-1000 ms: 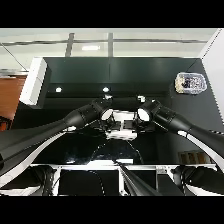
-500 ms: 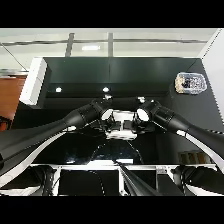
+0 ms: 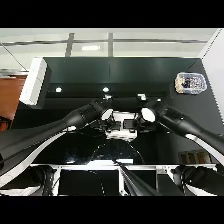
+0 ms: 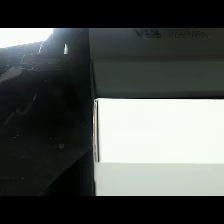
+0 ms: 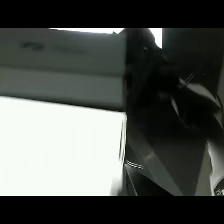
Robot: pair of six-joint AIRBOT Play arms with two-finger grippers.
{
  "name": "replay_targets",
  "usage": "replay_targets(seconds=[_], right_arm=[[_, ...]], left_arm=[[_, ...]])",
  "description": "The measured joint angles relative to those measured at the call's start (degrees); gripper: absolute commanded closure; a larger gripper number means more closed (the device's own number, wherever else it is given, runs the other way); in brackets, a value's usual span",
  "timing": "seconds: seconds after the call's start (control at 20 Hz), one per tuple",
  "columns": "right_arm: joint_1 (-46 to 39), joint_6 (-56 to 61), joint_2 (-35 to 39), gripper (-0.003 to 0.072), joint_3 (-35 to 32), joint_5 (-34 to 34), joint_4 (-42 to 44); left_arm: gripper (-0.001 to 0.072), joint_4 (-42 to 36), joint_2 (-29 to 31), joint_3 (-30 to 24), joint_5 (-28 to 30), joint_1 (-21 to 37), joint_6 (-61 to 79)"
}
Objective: Fold the box and place the chain.
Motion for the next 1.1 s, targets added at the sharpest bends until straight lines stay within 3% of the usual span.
replay_targets(seconds=[0.2,0.35,0.45,0.55,0.6,0.75,0.85,0.95,1.1], right_arm=[[-0.2,-2.1,13.0,0.0368,0.0,6.3,-7.0],[-3.4,-2.5,21.4,0.0369,-0.5,12.0,-22.9],[-9.3,-2.9,24.1,0.0366,-1.6,12.1,-33.1],[-18.1,-3.1,25.1,-0.0025,-3.5,6.1,-39.1],[-23.2,-3.2,24.7,-0.0025,-4.3,1.6,-40.4],[-36.4,-4.1,19.3,-0.0024,-4.6,-12.6,-37.8],[-43.3,-4.9,12.2,-0.0023,-0.7,-18.4,-33.2],[-48.6,-5.6,3.0,-0.0023,7.2,-17.9,-27.8],[-53.6,-8.3,-11.5,-0.0022,23.0,-10.4,-19.1]], left_arm=[[0.0682,0.0,0.0,0.0,0.0,0.0,0.0],[0.0682,0.0,0.0,0.0,0.0,0.0,0.0],[0.0682,0.0,0.0,0.0,0.0,0.0,0.0],[0.0682,0.0,0.0,0.0,0.0,0.0,0.0],[0.0682,0.0,0.0,0.0,0.0,0.0,0.0],[0.0681,0.0,0.0,0.0,0.0,0.0,0.0],[0.0681,0.0,0.0,0.0,0.0,0.0,0.0],[0.0681,0.0,0.0,0.0,0.0,0.0,0.0],[0.0681,0.0,0.0,0.0,-0.1,0.0,0.0]])
